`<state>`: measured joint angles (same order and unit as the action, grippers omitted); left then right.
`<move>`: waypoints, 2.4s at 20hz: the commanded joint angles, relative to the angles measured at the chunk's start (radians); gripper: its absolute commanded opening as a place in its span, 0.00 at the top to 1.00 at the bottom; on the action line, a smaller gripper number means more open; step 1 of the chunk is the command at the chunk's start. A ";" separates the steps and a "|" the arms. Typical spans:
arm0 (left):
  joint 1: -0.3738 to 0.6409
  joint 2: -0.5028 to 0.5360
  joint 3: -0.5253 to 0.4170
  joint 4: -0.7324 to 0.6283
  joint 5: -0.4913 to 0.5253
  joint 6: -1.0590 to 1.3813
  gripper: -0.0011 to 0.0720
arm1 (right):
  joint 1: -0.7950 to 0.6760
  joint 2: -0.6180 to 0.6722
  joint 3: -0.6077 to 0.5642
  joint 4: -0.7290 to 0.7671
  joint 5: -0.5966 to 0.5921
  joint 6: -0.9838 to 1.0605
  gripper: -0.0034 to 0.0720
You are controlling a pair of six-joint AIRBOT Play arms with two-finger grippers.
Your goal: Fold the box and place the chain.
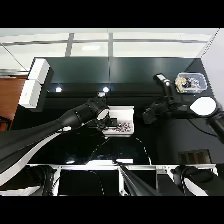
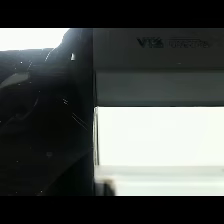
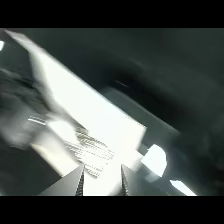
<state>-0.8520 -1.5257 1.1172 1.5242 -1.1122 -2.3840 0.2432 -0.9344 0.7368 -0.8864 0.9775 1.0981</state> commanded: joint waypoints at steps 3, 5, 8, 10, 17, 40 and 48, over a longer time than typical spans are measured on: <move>0.001 0.000 0.000 0.001 0.011 0.000 0.95 | -0.180 0.007 -0.003 -0.218 0.102 0.095 0.60; 0.000 0.000 0.000 0.000 0.012 -0.003 0.95 | -0.183 0.007 -0.008 -0.217 0.062 0.095 0.60; 0.001 0.000 0.000 0.000 0.001 -0.003 0.95 | -0.183 0.007 -0.026 -0.202 0.012 0.096 0.60; 0.000 0.000 0.000 0.000 -0.005 -0.002 0.95 | -0.183 0.007 -0.042 -0.188 0.013 0.095 0.60; 0.005 0.038 0.006 0.013 -0.048 0.000 0.52 | -0.183 0.007 -0.071 -0.188 0.006 0.095 0.60; 0.617 0.616 -0.552 -0.798 0.123 1.799 0.00 | -0.183 0.007 -0.071 -0.180 -0.029 0.104 0.60; 0.465 0.399 -0.533 -0.762 0.227 2.539 0.00 | -0.183 0.007 -0.071 -0.179 -0.028 0.111 0.60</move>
<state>-0.3462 -1.0512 0.5732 0.7727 -0.9260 -0.1421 0.0608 -0.9276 0.6666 -1.0664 0.9489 1.2053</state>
